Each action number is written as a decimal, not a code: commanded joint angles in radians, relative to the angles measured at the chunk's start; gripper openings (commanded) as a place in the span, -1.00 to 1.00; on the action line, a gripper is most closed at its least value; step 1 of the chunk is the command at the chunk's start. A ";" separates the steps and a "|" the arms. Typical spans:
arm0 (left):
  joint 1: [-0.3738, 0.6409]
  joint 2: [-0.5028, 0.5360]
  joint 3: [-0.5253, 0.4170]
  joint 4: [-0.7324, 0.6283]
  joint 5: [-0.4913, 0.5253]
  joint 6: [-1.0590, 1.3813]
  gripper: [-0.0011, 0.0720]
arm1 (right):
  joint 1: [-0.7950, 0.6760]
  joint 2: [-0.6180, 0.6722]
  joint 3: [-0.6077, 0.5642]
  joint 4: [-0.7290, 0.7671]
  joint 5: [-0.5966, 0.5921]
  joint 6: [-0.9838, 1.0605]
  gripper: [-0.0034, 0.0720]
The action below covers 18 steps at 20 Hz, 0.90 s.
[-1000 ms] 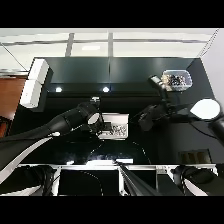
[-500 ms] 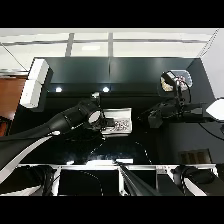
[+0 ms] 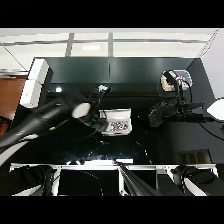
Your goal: Fold the box and place the chain.
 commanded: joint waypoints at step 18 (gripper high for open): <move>0.412 0.028 -0.556 -0.885 0.422 1.993 0.98 | 0.000 0.001 0.001 -0.004 -0.035 0.061 0.14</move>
